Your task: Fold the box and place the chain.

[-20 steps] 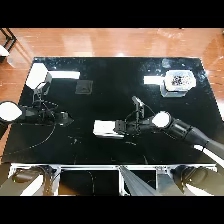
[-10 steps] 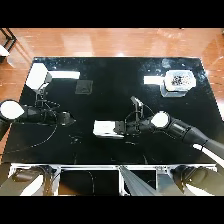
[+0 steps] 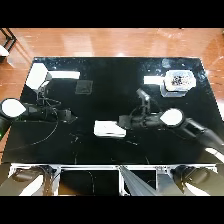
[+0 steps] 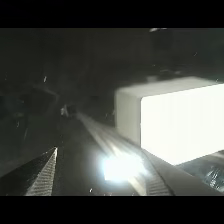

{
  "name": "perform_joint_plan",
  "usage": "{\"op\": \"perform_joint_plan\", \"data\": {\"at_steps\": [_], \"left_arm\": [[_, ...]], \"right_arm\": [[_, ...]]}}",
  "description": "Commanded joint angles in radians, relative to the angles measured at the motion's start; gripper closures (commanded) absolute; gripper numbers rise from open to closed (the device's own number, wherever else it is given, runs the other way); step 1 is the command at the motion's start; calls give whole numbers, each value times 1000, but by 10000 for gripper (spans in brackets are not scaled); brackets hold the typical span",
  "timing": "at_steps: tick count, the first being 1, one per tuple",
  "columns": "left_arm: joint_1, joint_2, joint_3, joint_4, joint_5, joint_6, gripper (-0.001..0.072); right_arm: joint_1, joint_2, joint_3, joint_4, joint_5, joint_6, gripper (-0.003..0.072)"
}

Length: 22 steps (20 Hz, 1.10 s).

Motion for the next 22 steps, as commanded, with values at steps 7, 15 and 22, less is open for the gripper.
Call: {"op": "perform_joint_plan", "data": {"at_steps": [7, 15, 22], "left_arm": [[-241, -186, 163, -18, -13, 661, 76], [-494, -262, 163, -57, 150, 999, 76], [-500, -335, 164, -200, 139, 1232, 100]], "right_arm": [[-320, 252, 2, -173, 260, -11, 665], [-325, 251, 2, -309, 271, 44, 665], [-325, 251, 2, -309, 270, 44, 665]]}}
